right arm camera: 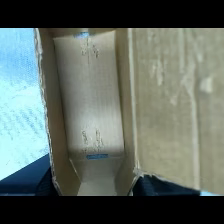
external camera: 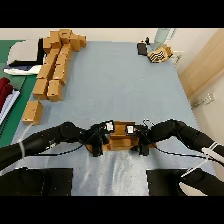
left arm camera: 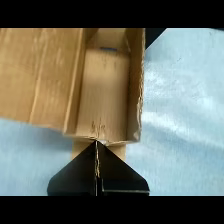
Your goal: Fold the box.
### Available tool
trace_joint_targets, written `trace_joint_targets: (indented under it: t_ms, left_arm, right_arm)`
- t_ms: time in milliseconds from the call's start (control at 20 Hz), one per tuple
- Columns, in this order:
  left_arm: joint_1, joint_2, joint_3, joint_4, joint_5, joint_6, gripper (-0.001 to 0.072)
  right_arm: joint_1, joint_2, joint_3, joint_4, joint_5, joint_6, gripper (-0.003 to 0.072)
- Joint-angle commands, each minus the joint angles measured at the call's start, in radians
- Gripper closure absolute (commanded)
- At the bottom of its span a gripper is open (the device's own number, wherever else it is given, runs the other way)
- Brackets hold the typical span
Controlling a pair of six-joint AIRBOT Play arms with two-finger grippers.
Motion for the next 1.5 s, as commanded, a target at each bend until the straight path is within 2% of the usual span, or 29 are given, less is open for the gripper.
trace_joint_targets:
  t_ms: [0, 100, 200, 300, 400, 550, 700, 850, 1100, 1450]
  left_arm:
    - [0.009, 0.172, 0.001, 0.426, -0.082, -0.613, 0.0694]
    - [0.051, 0.299, 0.001, 0.552, -0.204, -0.972, 0.0695]
    - [0.124, 0.371, -0.001, 0.646, -0.308, -1.361, 0.0695]
    - [0.212, 0.373, -0.013, 0.661, -0.403, -1.597, 0.0695]
    - [0.285, 0.341, -0.029, 0.652, -0.446, -1.733, 0.0695]
    - [0.339, 0.249, -0.032, 0.574, -0.443, -1.763, 0.0695]
    - [0.304, 0.127, -0.032, 0.434, -0.379, -1.685, 0.0695]
    - [0.251, 0.030, -0.032, 0.383, -0.314, -1.685, 0.0695]
    - [0.175, 0.051, -0.004, 0.285, -0.235, -1.582, 0.0696]
    - [0.106, 0.062, 0.005, 0.233, -0.217, -1.563, 0.0696]
  right_arm:
    - [0.000, -0.001, 0.001, 0.000, 0.000, 0.000, 0.0186]
    - [0.000, -0.001, 0.001, 0.000, 0.000, 0.000, 0.0187]
    - [0.000, -0.001, 0.001, 0.000, 0.000, 0.000, 0.0186]
    - [0.000, -0.001, 0.001, 0.000, 0.000, 0.000, 0.0187]
    - [0.000, 0.000, 0.001, 0.000, 0.000, 0.000, 0.0186]
    - [0.000, 0.000, 0.001, 0.000, 0.000, 0.000, 0.0186]
    - [0.000, -0.001, 0.001, 0.000, 0.000, 0.000, 0.0186]
    - [0.000, -0.001, 0.001, 0.000, 0.000, 0.000, 0.0187]
    - [0.000, -0.001, 0.001, 0.000, 0.000, 0.000, 0.0186]
    - [0.000, 0.000, 0.001, 0.000, 0.000, 0.000, 0.0186]
